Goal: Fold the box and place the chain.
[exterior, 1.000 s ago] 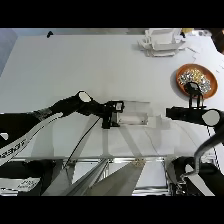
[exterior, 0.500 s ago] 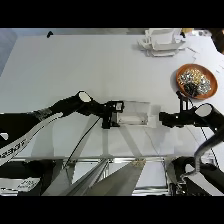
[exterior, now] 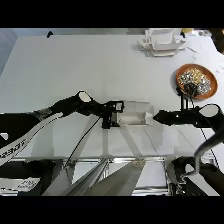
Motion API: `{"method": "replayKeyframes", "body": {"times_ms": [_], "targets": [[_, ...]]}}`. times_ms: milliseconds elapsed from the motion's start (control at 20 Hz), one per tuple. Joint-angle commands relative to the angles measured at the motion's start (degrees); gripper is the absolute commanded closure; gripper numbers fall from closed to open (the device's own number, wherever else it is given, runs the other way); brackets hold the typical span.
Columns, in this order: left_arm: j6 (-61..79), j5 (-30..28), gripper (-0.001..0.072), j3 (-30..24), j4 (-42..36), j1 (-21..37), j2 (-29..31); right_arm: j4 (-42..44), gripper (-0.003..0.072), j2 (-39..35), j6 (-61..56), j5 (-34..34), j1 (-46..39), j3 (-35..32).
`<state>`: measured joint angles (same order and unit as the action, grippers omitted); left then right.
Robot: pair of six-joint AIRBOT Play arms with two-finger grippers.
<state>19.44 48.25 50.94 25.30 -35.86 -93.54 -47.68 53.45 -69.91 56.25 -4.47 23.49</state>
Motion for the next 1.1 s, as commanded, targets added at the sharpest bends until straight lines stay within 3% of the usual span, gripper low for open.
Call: {"method": "replayKeyframes", "body": {"times_ms": [0, 100, 550, 750, 900, 1050], "targets": [[0.02, -0.02, 0.0679, 0.0, 0.02, 0.04, 0.0, 1.92, 0.0475, -1.49, 1.44, 1.27, 2.12, 0.02], [0.02, -0.02, 0.0679, 0.0, 0.02, 0.04, 0.0, 3.23, 0.0377, -1.51, 1.46, 0.57, 4.09, 0.02], [0.02, -0.02, 0.0679, 0.0, 0.02, 0.04, 0.0, 3.37, 0.0362, -2.36, 1.42, -0.09, 5.01, 0.02], [0.02, -0.02, 0.0679, 0.0, 0.02, 0.04, 0.0, 2.91, 0.0284, -2.29, 0.22, -4.37, 9.92, 0.07], [0.02, -0.02, 0.0679, 0.0, 0.02, 0.04, 0.0, 1.07, 0.0284, -1.49, -5.84, -8.72, 14.56, 0.11], [0.02, -0.02, 0.0679, 0.0, 0.04, 0.04, 0.0, -6.47, 0.0286, -1.18, -14.88, -10.6, 17.18, 1.18]]}}
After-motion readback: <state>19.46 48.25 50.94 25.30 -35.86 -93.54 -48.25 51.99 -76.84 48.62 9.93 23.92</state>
